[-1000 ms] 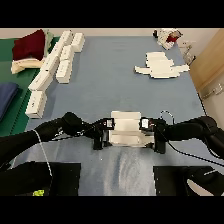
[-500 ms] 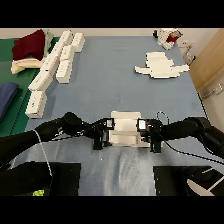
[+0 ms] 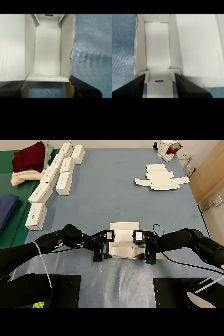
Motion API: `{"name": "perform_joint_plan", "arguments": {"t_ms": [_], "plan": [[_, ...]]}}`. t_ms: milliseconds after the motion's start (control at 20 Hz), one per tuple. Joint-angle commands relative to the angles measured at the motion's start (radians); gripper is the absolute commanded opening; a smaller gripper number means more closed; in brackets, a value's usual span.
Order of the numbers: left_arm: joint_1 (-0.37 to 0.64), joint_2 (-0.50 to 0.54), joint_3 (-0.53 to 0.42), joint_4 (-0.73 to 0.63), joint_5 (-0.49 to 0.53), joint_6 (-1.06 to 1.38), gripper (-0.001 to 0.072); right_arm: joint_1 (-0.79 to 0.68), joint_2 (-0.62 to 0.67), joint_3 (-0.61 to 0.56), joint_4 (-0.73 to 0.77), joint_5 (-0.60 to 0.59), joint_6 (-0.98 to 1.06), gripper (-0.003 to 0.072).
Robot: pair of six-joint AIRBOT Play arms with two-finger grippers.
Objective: Fold the box.
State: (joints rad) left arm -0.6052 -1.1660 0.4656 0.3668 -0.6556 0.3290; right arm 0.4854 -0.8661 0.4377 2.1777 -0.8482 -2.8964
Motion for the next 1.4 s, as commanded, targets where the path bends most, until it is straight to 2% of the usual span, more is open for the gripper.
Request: {"name": "perform_joint_plan", "arguments": {"t_ms": [0, 150, 200, 250, 400, 450, 650, 800, 950, 1150, 1250, 1350], "plan": [[0.0, 0.0, 0.0, 0.0, 0.0, 0.0, 0.0445, 0.005, -0.007, -0.001, 0.006, 0.009, -0.003, 0.0619], [0.0, 0.0, 0.0, 0.0, 0.0, 0.0, 0.0445, 0.005, -0.003, 0.0, 0.002, -0.002, 0.026, 0.0617], [0.0, 0.0, 0.0, 0.0, 0.0, 0.0, 0.0445, 0.005, 0.004, 0.002, 0.001, -0.015, 0.077, 0.0581], [0.0, 0.0, 0.0, 0.0, 0.0, 0.0, 0.0445, 0.005, 0.015, 0.007, -0.013, -0.042, 0.156, 0.0505], [0.0, 0.0, 0.0, 0.0, 0.0, 0.0, 0.0445, 0.005, 0.055, 0.048, -0.172, -0.151, 0.535, 0.0088], [0.0, 0.0, 0.0, 0.0, 0.0, 0.0, 0.0445, 0.005, 0.065, 0.065, -0.252, -0.179, 0.701, 0.0005], [0.0, 0.0, 0.0, 0.0, 0.0, 0.0, 0.0445, -0.026, 0.101, 0.124, -0.533, -0.247, 1.228, 0.0004], [0.0, 0.0, 0.0, 0.0, 0.0, 0.0, 0.0445, -0.175, 0.096, 0.155, -0.639, -0.351, 1.471, 0.0003], [0.0, 0.0, 0.0, 0.0, 0.0, 0.0, 0.0445, -0.46, 0.069, 0.15, -0.505, -0.394, 1.466, 0.0003], [0.0, 0.0, 0.0, 0.0, 0.0, 0.0, 0.0445, -0.79, -0.047, 0.127, -0.225, -0.46, 1.269, 0.0003], [0.0, 0.0, 0.0, 0.0, 0.0, 0.0, 0.0445, -0.867, -0.124, 0.114, -0.145, -0.49, 1.2, 0.0003], [0.0, 0.0, 0.0, 0.0, 0.0, 0.0, 0.0445, -0.885, -0.195, 0.099, -0.124, -0.494, 1.165, 0.0002]]}}
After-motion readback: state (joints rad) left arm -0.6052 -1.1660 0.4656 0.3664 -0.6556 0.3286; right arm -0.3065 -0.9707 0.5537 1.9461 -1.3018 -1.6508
